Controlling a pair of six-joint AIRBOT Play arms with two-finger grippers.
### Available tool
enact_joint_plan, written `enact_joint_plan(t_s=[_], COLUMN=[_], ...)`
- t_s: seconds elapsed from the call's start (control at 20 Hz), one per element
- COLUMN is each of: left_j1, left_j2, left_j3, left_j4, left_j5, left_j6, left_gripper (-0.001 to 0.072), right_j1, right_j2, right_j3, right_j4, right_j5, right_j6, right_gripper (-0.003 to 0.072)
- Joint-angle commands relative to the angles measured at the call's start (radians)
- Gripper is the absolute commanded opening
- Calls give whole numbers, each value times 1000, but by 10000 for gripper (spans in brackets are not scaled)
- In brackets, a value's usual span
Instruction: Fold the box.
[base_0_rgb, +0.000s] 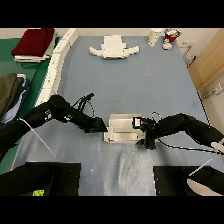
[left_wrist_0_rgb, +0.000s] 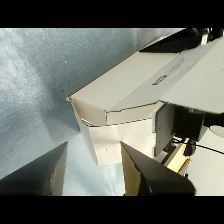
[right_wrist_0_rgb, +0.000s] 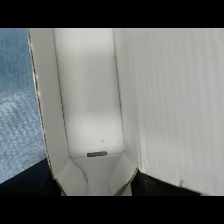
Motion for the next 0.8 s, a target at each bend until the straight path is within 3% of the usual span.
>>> enact_joint_plan(t_s=[0.0,0.1,0.3,0.5,0.65,0.7,0.75], left_j1=[-56,-133,-279,-417,-503,-524,-538], left_j2=[-1,-1,-1,-9,-35,-48,-62], left_j3=[2,12,81,180,212,221,231], left_j4=[-2,48,301,557,654,670,679], left_j5=[58,93,172,177,177,177,174], left_j6=[-30,-89,-414,-753,-935,-982,-1000], left_gripper=[474,474,474,473,472,450,342], right_j1=[1,1,1,1,1,1,1], right_j2=[-1,-1,-1,-1,-1,-1,-1], right_j3=[0,0,0,0,0,0,0], right_j4=[0,0,0,0,0,0,0], right_j5=[0,0,0,0,0,0,0], right_j6=[0,0,0,0,0,0,0], right_gripper=[509,509,509,509,509,509,509])
